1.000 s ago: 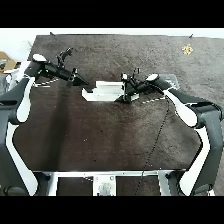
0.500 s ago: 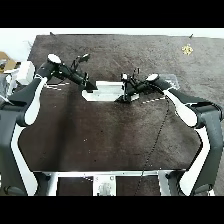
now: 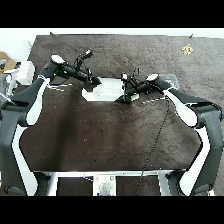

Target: Fold the box and place the chain.

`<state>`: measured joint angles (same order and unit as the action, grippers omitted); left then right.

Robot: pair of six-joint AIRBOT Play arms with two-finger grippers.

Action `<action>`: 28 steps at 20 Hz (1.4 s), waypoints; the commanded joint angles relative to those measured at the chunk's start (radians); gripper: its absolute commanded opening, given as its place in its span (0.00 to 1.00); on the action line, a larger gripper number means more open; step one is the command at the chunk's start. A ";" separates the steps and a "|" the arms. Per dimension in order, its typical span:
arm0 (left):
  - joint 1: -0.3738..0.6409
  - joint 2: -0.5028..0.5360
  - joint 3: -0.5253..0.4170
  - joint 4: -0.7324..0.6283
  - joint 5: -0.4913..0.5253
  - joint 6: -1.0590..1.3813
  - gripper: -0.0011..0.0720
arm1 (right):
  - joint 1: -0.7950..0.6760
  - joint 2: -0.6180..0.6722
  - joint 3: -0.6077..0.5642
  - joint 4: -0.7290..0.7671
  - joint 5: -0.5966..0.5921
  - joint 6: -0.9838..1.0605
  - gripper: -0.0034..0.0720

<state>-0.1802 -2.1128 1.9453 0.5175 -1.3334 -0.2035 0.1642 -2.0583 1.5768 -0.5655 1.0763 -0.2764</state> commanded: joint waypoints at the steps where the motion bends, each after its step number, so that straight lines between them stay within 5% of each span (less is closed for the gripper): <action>1: -0.001 0.000 0.000 -0.005 0.074 -0.002 0.03 | 0.001 0.000 0.000 0.000 0.000 0.000 0.57; 19: -0.001 -0.059 0.000 0.000 0.145 -0.091 0.03 | 0.001 0.000 0.000 0.000 0.000 0.000 0.57; 28: -0.001 -0.064 0.000 0.135 0.136 -0.190 0.03 | 0.001 0.000 0.000 0.001 0.000 0.000 0.57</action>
<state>-0.1822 -2.1757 1.9461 0.6037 -1.1900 -0.3763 0.1638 -2.0583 1.5768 -0.5648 1.0763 -0.2756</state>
